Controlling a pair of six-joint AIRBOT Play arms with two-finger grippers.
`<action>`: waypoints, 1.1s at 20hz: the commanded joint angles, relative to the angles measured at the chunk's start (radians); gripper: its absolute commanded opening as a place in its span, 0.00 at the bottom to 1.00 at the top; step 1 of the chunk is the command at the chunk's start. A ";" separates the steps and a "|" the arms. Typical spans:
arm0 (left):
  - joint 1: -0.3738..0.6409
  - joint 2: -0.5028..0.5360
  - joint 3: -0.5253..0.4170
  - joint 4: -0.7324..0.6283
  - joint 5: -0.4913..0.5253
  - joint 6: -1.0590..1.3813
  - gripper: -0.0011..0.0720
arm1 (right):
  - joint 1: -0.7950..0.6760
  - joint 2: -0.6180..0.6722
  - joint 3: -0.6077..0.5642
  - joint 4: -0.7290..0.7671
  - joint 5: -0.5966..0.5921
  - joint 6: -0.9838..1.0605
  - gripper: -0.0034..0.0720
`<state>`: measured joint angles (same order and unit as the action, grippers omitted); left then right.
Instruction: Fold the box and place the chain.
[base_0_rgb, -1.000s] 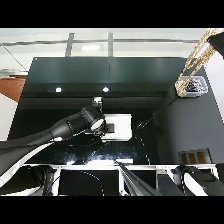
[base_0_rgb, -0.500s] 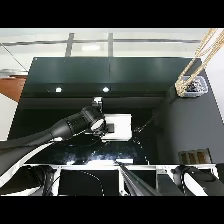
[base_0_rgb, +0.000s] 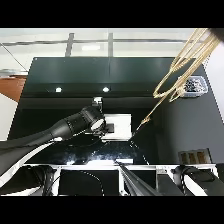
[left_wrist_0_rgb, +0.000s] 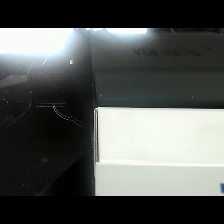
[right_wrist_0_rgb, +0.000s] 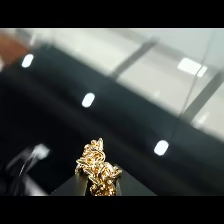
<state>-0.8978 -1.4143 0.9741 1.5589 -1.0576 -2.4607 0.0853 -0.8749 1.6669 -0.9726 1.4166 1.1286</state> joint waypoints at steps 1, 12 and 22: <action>0.001 0.000 0.000 0.000 0.002 0.000 0.05 | 0.047 0.000 -0.098 -0.001 0.092 0.000 0.10; 0.001 0.000 0.000 0.000 0.002 0.000 0.05 | 0.092 -0.001 -0.520 0.285 0.023 -0.065 0.10; 0.000 0.000 0.000 0.000 0.002 0.000 0.05 | 0.393 -0.109 -0.715 0.210 -0.270 -0.062 0.10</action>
<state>-0.8978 -1.4143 0.9741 1.5589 -1.0565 -2.4607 0.4091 -0.9489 0.9977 -0.6914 1.2404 1.0580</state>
